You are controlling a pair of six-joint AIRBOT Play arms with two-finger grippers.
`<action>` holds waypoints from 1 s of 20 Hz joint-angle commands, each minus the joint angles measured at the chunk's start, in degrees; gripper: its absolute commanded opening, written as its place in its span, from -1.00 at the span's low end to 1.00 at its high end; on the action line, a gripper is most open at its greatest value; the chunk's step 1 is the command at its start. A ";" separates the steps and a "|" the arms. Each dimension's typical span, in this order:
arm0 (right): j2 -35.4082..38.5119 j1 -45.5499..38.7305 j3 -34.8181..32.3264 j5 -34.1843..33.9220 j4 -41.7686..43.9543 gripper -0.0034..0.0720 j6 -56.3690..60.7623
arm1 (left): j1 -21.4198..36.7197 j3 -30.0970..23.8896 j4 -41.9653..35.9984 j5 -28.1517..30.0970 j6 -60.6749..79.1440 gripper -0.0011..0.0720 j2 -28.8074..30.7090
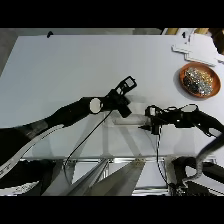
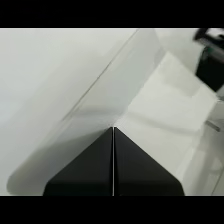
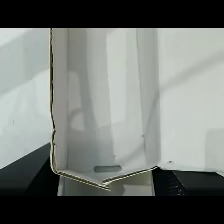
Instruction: Fold the box and place the chain.
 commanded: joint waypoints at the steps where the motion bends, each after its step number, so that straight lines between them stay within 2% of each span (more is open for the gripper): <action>1: 0.04 0.04 -0.02 -0.04 -0.15 0.30 0.00 | 2.93 0.17 -1.20 -3.06 -0.92 -0.96 -3.39; 3: 0.02 0.04 -0.02 -0.04 -0.15 0.30 0.00 | 3.63 0.17 0.37 -6.56 -0.92 -0.96 -2.58; 6: 0.02 0.04 -0.02 -0.04 -0.15 0.30 0.00 | 4.70 0.15 7.93 -13.40 -0.94 -0.95 3.80; 10: 0.02 0.04 -0.02 -0.04 -0.15 0.30 0.00 | 6.01 0.13 22.51 -30.05 -0.87 -0.94 14.34; 11: 0.02 0.04 -0.02 -0.04 -0.15 0.30 0.00 | 6.49 0.11 25.11 -33.94 -0.87 -0.90 15.63; 12: 0.04 0.04 -0.02 -0.02 -0.15 0.30 0.00 | 6.99 -0.15 26.91 -36.41 -0.66 -0.75 16.09; 14: 0.04 0.04 -0.02 -0.04 -0.15 0.30 0.00 | 7.96 -2.36 27.67 -35.87 -0.22 -0.53 15.76; 17: 0.04 0.04 -0.02 -0.02 -0.15 0.30 0.00 | 8.02 -6.56 26.45 -31.93 7.19 -0.54 13.35; 20: 0.02 0.04 -0.02 0.00 -0.15 0.30 0.00 | 7.80 -7.48 24.13 -31.80 11.80 -0.53 10.47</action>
